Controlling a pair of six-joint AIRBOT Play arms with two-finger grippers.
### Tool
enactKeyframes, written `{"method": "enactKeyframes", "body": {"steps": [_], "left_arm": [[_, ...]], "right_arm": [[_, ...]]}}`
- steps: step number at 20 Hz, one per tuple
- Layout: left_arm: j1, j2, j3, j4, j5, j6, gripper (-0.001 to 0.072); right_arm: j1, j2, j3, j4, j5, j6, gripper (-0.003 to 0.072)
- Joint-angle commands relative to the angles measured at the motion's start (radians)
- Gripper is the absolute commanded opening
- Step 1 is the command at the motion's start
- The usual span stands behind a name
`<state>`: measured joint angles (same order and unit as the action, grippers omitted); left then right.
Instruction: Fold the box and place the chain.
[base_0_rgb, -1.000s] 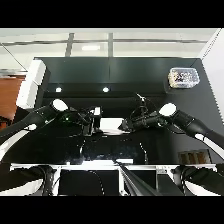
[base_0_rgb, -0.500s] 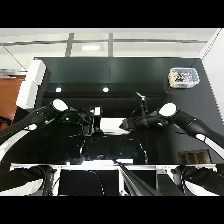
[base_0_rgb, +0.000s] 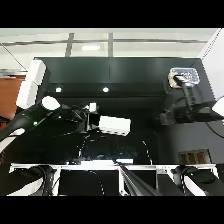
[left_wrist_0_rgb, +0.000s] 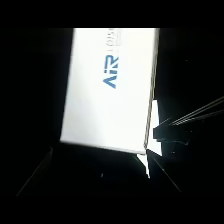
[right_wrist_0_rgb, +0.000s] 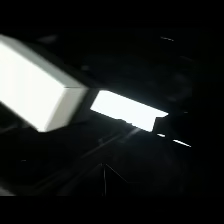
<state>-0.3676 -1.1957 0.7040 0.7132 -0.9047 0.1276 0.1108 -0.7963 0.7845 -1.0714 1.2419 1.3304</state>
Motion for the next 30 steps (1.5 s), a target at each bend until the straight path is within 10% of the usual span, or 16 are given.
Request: {"method": "enactKeyframes", "body": {"steps": [1, 12, 30], "left_arm": [[-0.018, 0.083, 0.025, 0.026, -0.106, -0.245, 0.0711], [-0.223, -0.245, 0.345, 0.039, -0.13, -0.371, 0.0709], [-0.268, -0.281, 0.35, 0.132, -0.128, -0.363, 0.0709]], "right_arm": [[-0.107, 0.07, 0.002, -0.129, 0.027, 0.072, 0.0017], [-0.107, 0.069, -0.092, -0.063, -0.097, 0.072, 0.0017], [-0.107, 0.069, -0.092, -0.055, -0.107, 0.072, 0.0017]]}}
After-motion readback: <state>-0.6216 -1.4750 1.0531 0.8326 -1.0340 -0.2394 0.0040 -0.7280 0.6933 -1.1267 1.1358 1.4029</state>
